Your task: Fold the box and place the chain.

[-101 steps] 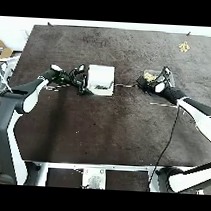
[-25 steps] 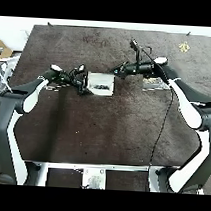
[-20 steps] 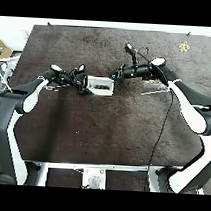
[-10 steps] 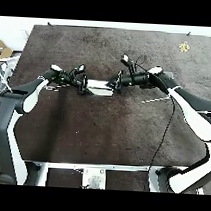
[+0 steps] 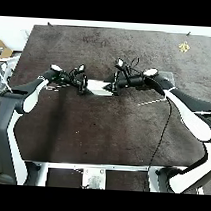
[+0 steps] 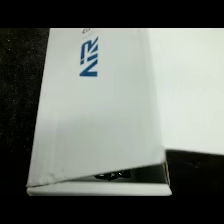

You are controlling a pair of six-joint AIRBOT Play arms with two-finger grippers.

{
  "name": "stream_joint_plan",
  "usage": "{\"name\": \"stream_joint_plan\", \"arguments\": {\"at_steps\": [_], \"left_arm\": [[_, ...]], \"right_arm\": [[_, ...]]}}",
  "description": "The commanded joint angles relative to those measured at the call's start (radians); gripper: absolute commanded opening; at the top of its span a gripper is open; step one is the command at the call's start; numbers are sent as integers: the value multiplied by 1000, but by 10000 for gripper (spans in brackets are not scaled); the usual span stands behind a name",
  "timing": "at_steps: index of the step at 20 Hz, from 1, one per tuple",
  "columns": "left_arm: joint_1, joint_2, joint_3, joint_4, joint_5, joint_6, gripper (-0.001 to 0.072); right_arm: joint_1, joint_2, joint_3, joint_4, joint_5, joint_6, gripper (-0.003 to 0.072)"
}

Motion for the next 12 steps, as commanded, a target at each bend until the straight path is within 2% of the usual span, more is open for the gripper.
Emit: {"name": "stream_joint_plan", "arguments": {"at_steps": [1, 6, 7, 8, 10, 11, 12], "left_arm": [[0, 0, 0, 0, 0, 0, 343], [0, 0, 0, 0, 0, 0, 344], [0, 0, 0, 0, 0, 0, 344], [0, 0, 0, 0, 0, 0, 344], [0, 0, 0, 0, 0, 0, 344], [0, 0, 0, 0, 0, 0, 344], [0, 0, 0, 0, 0, 0, 344]], "right_arm": [[3, -4, 0, 0, -10, -17, 415], [2, -26, 0, 1, -27, -24, 418], [3, -32, 0, 1, -27, -37, 491], [3, -36, 0, 2, -27, -52, 515], [4, -36, 1, 6, -30, -70, 513], [4, -36, 1, 8, -38, -74, 451], [3, -36, 1, 9, -60, -86, 436]]}}
